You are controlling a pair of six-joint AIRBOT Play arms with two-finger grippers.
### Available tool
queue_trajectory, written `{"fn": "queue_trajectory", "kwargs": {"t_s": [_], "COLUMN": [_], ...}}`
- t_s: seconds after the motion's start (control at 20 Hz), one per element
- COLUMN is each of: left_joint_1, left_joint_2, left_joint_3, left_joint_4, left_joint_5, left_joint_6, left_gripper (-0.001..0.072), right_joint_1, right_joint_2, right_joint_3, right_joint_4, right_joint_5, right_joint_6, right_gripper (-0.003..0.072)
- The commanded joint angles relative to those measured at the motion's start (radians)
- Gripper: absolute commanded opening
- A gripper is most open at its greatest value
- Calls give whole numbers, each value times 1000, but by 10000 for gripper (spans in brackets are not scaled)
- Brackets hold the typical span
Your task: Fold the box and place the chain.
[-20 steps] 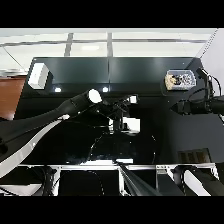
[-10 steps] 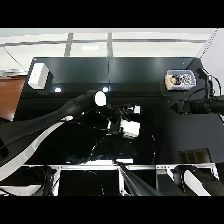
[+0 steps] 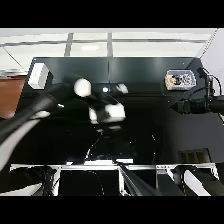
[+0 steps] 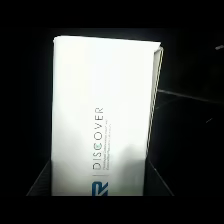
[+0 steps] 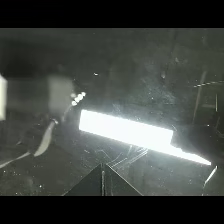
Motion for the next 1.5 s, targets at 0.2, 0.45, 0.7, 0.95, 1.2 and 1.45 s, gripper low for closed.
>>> {"fn": "queue_trajectory", "kwargs": {"t_s": [0.2,0.45,0.7,0.95,1.2,1.45], "left_joint_1": [725,1081,1074,1032,1020,935], "left_joint_2": [252,154,-12,-100,-81,35], "left_joint_3": [-137,-160,-156,-131,68,251], "left_joint_4": [214,-31,-42,-86,-80,-151], "left_joint_5": [-67,121,207,356,263,-63], "left_joint_6": [-435,-327,-193,-184,-231,-424], "left_gripper": [367,367,367,404,711,27], "right_joint_1": [-1,-1,0,23,72,201], "right_joint_2": [0,0,0,0,0,-2], "right_joint_3": [1,1,1,1,1,-5], "right_joint_4": [1,4,5,8,8,3], "right_joint_5": [-6,-24,-42,-75,-112,-238], "right_joint_6": [0,16,40,53,52,29], "right_gripper": [20,19,19,19,20,19]}}
